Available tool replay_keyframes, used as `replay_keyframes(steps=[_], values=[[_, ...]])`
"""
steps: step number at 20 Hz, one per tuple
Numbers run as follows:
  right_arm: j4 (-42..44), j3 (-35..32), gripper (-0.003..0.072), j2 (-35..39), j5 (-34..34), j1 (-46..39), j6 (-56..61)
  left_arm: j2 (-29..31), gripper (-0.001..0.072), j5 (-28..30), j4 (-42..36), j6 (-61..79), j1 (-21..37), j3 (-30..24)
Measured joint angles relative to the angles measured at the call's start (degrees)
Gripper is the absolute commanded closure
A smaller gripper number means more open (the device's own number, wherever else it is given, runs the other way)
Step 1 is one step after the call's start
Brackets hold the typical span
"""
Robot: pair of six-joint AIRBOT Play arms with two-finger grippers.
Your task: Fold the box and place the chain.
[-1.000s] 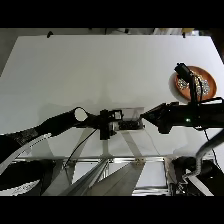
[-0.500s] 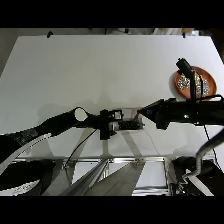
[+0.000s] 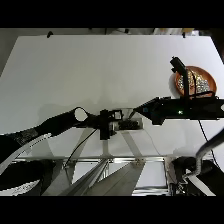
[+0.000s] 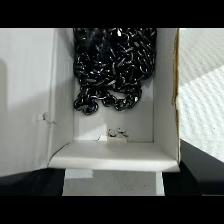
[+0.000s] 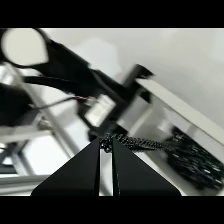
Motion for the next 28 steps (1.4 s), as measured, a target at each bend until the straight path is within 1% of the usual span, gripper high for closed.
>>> replay_keyframes(steps=[4, 8, 9, 10, 11, 14, 15, 16, 17, 18, 20, 22, 28], values=[[-6.0, -1.5, 0.0667, -3.1, 0.0, 0.0, 0.0, 0.0, 0.0458, 0.0, 0.0, 0.0, 0.0, 0.0], [-8.3, -3.5, 0.0661, -7.6, 0.0, 0.0, -0.8, 0.0, 0.0458, 0.0, 0.0, 0.0, 0.0, 0.0], [-8.6, -3.7, 0.0592, -8.7, 0.0, 0.0, -0.9, 0.0, 0.0458, 0.0, 0.0, 0.0, 0.0, 0.0], [-8.7, -3.9, 0.0450, -9.8, 0.0, 0.0, -1.0, 0.0, 0.0458, 0.0, 0.0, 0.0, 0.0, 0.0], [-8.9, -4.0, 0.0346, -10.6, 0.0, 0.0, -1.3, 0.0, 0.0458, 0.0, 0.0, 0.0, 0.0, 0.0], [-8.3, -3.3, 0.0355, -11.8, 0.0, 0.0, -2.9, 0.0, 0.0458, 0.0, 0.0, 0.0, 0.0, 0.0], [-8.0, -2.2, 0.0412, -12.1, 0.0, 0.0, -3.7, 0.0, 0.0458, 0.0, 0.0, 0.0, 0.0, 0.0], [-8.0, -0.7, 0.0537, -12.3, 0.0, 0.0, -4.5, 0.0, 0.0458, 0.0, 0.0, 0.0, 0.0, 0.0], [-7.8, 1.1, 0.0623, -12.5, -0.1, 0.0, -5.6, 0.0, 0.0458, 0.0, 0.0, 0.0, 0.0, 0.0], [-7.8, 3.1, 0.0653, -12.8, -0.3, 0.0, -6.8, 0.0, 0.0458, 0.0, 0.0, 0.0, 0.0, 0.0], [-7.8, 7.5, 0.0653, -13.9, -1.4, 0.0, -9.3, 0.0, 0.0458, 0.0, 0.0, 0.0, 0.0, 0.0], [-7.9, 10.3, 0.0653, -15.8, -3.5, 0.0, -11.3, 0.0, 0.0458, 0.0, 0.0, 0.0, 0.0, 0.0], [-9.2, 13.0, 0.0653, -25.0, -6.6, 0.2, -14.4, 0.0, 0.0458, 0.0, 0.0, 0.0, 0.0, 0.0]])
